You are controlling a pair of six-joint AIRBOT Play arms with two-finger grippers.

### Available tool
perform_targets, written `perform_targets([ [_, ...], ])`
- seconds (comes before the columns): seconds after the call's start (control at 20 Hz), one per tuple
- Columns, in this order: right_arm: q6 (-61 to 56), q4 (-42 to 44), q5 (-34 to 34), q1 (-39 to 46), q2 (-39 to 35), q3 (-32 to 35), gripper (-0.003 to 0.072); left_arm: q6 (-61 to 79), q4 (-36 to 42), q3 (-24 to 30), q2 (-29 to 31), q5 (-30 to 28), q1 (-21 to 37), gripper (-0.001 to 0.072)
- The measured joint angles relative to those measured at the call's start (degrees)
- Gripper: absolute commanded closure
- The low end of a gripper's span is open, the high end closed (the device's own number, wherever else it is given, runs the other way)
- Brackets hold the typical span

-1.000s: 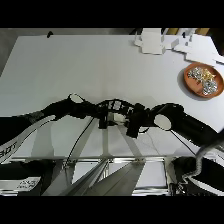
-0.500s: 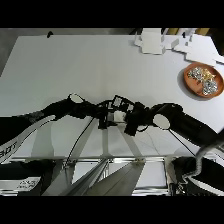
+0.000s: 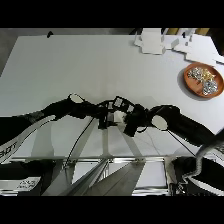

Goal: Fold the box and place the chain.

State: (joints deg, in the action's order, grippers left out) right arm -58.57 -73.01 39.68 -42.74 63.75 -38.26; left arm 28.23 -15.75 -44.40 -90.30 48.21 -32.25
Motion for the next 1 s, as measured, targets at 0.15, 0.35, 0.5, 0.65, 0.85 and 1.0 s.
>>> perform_targets([
  [0.15, -0.1, -0.1, -0.3, 0.0, 0.1, 0.3, 0.0673, 0.0, 0.0, 0.0, 0.0, 0.0, 0.0, 0.0556],
  [0.35, -0.3, -0.4, -0.6, 0.5, -0.7, 0.3, 0.0673, -0.3, 0.2, 0.0, 0.0, 0.0, 0.0, 0.0556],
  [0.5, -1.2, -1.1, 1.1, 3.1, -3.3, -0.5, 0.0672, -0.4, 0.2, 0.0, 0.0, 0.1, 0.0, 0.0556],
  [0.65, -1.4, -0.9, 4.0, 6.6, -5.5, -0.9, 0.0672, -0.3, 0.2, 0.0, 0.0, 0.1, 0.0, 0.0556],
  [0.85, -1.5, -2.5, 9.8, 9.4, -6.5, -0.9, 0.0672, -0.2, 0.1, 0.0, 0.0, 0.1, 0.0, 0.0556],
  [1.0, -1.5, -4.2, 12.1, 10.0, -6.7, -0.8, 0.0672, -0.2, 0.1, 0.0, 0.0, 0.1, 0.0, 0.0556],
])
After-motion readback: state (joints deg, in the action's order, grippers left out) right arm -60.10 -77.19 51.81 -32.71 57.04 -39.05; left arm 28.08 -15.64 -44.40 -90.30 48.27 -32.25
